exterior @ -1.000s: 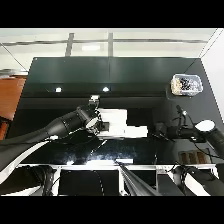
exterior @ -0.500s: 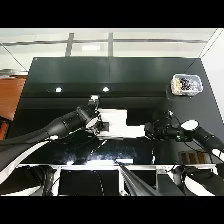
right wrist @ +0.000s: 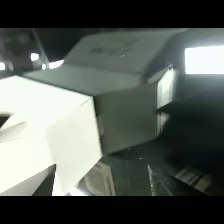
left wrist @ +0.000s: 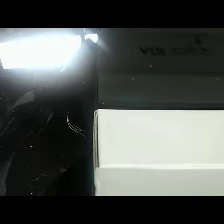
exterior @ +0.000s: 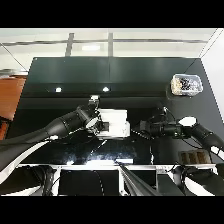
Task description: Fold the box and place the chain.
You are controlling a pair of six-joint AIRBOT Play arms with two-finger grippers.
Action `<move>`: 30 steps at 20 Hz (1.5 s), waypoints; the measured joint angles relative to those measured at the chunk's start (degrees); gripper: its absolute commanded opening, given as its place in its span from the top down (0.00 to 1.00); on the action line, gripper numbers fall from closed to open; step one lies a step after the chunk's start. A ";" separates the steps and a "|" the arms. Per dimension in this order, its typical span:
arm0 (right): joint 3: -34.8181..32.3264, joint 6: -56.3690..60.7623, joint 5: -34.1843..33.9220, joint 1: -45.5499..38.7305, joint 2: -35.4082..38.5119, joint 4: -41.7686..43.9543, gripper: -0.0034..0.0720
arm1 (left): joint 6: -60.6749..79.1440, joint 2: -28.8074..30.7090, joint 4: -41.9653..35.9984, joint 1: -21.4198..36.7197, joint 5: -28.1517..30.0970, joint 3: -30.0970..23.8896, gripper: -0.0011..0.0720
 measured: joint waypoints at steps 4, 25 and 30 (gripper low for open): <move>2.21 -0.46 1.31 2.36 0.00 0.74 0.00 | 0.00 0.00 0.02 0.00 0.02 0.00 0.94; 8.55 11.69 -8.59 16.61 -0.02 -7.19 0.33 | 0.02 0.00 0.02 0.00 -0.52 0.00 0.94; 8.57 17.90 -10.73 18.91 -0.02 -12.61 0.33 | 0.02 0.00 0.04 0.00 -0.55 0.00 0.94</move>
